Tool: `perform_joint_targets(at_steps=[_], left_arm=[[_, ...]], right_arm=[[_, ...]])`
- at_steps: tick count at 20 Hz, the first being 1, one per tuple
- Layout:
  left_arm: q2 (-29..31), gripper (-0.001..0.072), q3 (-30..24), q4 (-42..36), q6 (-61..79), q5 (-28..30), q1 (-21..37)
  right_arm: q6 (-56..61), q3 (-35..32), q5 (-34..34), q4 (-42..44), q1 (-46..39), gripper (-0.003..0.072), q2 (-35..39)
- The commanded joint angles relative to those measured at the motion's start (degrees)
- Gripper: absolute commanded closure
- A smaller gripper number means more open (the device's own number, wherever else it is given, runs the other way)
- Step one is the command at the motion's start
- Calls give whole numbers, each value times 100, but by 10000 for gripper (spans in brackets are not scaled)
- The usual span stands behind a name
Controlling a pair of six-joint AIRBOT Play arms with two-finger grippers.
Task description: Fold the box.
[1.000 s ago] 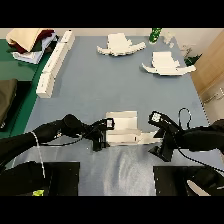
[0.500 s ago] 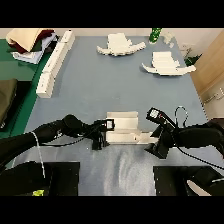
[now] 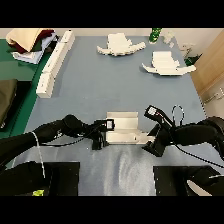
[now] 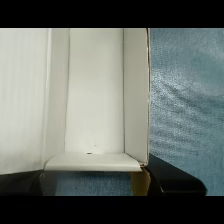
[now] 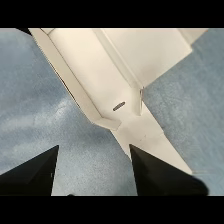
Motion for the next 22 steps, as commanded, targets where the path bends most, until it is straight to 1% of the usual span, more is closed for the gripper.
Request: perform_joint_targets(at_steps=[1, 13, 14, 15, 16, 17, 18, 19, 20, 22], left_arm=[[-11, 111, 7, 0, 9, 20, 2], [-11, 115, 7, -2, 9, 17, 2], [-9, 181, 7, -2, 7, 15, 2], [-9, 378, 7, -2, 9, 9, 2], [-9, 395, 7, -4, 9, 9, 2], [-9, 395, 7, -7, 4, 9, 2], [-11, 330, 7, -7, 4, 9, 2], [-9, 101, 7, -7, 4, 9, 2], [-9, 62, 7, -7, 4, 9, 2], [-9, 61, 7, -7, 0, 9, 2]], right_arm=[[13, 7, 44, 55, -2, -19, -9], [20, 7, 70, 52, -2, -19, -9], [20, 7, 70, 55, -2, -19, -9], [20, 7, 70, 52, -2, -19, -9], [20, 7, 70, 52, -2, -19, -9], [20, 7, 70, 52, -2, -19, -9], [20, 7, 70, 50, -2, -19, -9], [20, 7, 79, 50, -2, -19, -9], [20, 7, 98, 50, -2, -19, -9], [20, 7, 122, 50, -2, -19, -9]])
